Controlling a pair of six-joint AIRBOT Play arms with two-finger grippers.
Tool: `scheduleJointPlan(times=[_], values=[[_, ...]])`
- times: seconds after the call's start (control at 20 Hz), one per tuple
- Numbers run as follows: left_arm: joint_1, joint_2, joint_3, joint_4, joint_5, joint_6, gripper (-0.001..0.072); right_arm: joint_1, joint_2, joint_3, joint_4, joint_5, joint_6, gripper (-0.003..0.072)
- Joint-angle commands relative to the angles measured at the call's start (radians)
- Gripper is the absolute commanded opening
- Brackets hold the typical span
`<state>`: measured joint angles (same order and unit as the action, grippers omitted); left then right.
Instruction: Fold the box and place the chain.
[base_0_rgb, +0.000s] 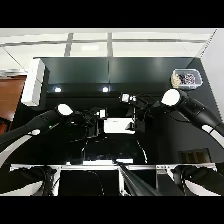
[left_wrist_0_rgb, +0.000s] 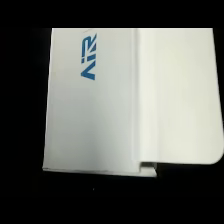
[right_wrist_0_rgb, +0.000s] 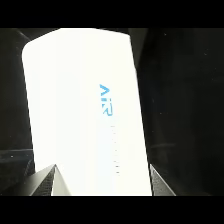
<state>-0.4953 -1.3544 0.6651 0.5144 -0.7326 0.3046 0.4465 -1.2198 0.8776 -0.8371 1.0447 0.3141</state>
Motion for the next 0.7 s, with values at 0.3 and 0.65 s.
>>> scheduleJointPlan(times=[0.3,0.65], values=[[0.0,0.0,0.001,0.001,-0.001,0.002,0.0396,0.004,-0.004,-0.001,-0.081,0.009,0.005,0.0405],[-0.001,0.0,0.001,0.001,-0.001,0.002,0.0396,0.004,0.0,0.0,-0.078,0.011,0.034,0.024]])
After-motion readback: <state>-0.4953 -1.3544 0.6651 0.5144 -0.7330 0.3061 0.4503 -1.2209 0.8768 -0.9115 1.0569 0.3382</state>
